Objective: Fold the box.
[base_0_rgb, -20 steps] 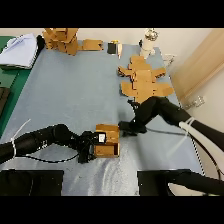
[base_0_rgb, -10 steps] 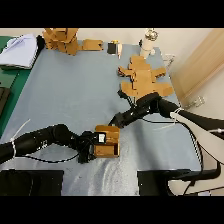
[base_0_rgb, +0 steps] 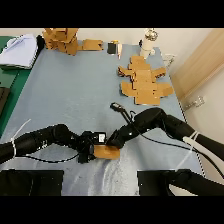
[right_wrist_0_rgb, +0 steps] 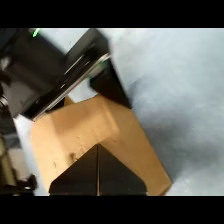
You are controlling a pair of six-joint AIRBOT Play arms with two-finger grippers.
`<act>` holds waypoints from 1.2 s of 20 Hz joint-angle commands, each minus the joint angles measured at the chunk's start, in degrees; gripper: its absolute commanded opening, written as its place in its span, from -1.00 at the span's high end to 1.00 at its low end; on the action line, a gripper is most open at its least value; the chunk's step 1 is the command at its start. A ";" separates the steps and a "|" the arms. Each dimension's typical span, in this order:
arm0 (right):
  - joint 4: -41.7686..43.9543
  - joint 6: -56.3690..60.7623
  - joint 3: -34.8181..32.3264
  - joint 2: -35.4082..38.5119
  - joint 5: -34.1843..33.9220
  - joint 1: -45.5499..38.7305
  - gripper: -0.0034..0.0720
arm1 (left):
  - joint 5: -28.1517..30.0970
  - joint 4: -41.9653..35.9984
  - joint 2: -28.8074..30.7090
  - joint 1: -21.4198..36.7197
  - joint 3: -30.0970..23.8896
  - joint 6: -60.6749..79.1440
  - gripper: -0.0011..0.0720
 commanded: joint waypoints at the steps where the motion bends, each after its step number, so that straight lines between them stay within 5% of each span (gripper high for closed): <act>1: -6.16 1.42 -1.55 3.61 8.63 8.20 0.90 | 0.00 0.02 0.02 0.00 0.00 0.02 -0.47; 12: -32.39 11.58 -1.55 13.20 14.86 22.75 0.85 | 0.02 0.02 0.02 0.00 0.00 0.00 -0.47; 14: -33.57 10.84 -1.55 12.81 15.41 23.89 -0.06 | 0.00 0.02 0.02 -0.02 0.00 0.00 -0.47; 15: -33.70 8.98 -1.55 12.48 15.45 24.02 -0.26 | 0.02 0.02 0.02 0.00 0.00 0.00 -0.47; 24: -35.08 5.46 -1.49 11.02 20.13 28.02 -0.29 | 0.00 0.02 0.02 -0.02 0.00 0.00 -0.47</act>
